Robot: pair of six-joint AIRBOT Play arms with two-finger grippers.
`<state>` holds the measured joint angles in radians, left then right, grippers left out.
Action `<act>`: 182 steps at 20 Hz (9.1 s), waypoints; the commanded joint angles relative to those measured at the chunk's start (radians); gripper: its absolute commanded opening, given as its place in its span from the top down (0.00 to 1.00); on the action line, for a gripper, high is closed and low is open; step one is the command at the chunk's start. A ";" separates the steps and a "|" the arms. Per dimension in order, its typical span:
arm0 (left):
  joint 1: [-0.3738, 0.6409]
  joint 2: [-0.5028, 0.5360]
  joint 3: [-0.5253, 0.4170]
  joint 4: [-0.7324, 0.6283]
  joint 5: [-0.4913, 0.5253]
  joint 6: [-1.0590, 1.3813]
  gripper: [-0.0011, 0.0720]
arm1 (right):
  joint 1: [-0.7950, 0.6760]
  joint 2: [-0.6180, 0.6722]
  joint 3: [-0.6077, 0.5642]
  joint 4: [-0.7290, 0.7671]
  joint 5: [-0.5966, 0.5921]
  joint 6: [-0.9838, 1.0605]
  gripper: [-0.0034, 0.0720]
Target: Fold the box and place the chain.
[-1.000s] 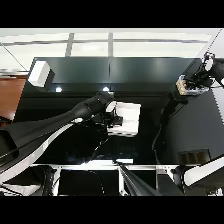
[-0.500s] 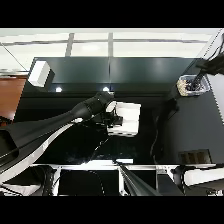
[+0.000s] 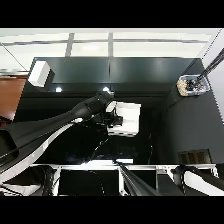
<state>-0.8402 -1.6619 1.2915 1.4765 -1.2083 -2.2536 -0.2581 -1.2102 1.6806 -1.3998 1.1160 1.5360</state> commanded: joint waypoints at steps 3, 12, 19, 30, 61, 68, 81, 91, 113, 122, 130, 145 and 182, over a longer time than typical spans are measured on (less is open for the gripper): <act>0.001 0.000 0.001 0.000 -0.001 0.001 0.95 | 0.021 0.172 -0.007 0.275 0.135 -0.133 0.94; 0.001 0.000 0.001 0.000 -0.001 0.001 0.94 | 0.089 0.289 -0.032 0.595 0.369 -0.256 0.94; 0.001 0.000 0.001 0.000 -0.001 0.001 0.94 | 0.266 0.289 -0.248 0.726 0.431 -0.322 0.94; 0.001 0.000 0.001 0.000 -0.001 0.001 0.94 | 0.445 0.286 -0.581 0.869 0.208 -0.374 0.94; 0.001 0.000 0.001 0.000 0.002 0.001 0.94 | 0.362 0.368 -1.315 0.505 -0.251 -0.719 0.00; 0.001 0.000 0.001 0.000 0.001 0.001 0.94 | 0.512 0.272 -1.338 0.637 -0.403 -1.385 0.00; 0.001 0.000 0.001 0.000 -0.001 0.001 0.94 | 0.558 0.171 -1.338 0.760 -0.535 -1.543 0.56; 0.001 0.000 0.001 0.000 -0.001 0.001 0.94 | 0.497 0.392 -1.112 0.369 -0.146 -0.784 0.95; 0.001 0.000 0.001 0.000 -0.001 0.001 0.94 | 0.483 0.383 -0.835 0.857 -0.096 -0.547 0.94; 0.001 0.000 0.001 0.000 -0.001 0.001 0.94 | 0.483 0.381 -0.643 0.819 0.003 -0.446 0.94; 0.001 0.000 0.001 0.000 -0.001 0.001 0.94 | 0.483 0.381 -0.642 0.905 -0.002 -0.441 0.94; 0.001 0.000 0.001 -0.001 -0.001 0.001 0.94 | 0.497 0.380 -1.029 0.768 -0.102 -0.385 0.93; 0.218 0.498 -0.150 0.177 -0.026 0.600 0.28 | 0.337 0.391 -1.001 0.579 -0.020 -0.356 0.56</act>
<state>-0.7368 -1.2991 1.2186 1.6421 -1.2594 -1.8767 0.0795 -0.8196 0.6788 -0.8238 1.0683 1.1381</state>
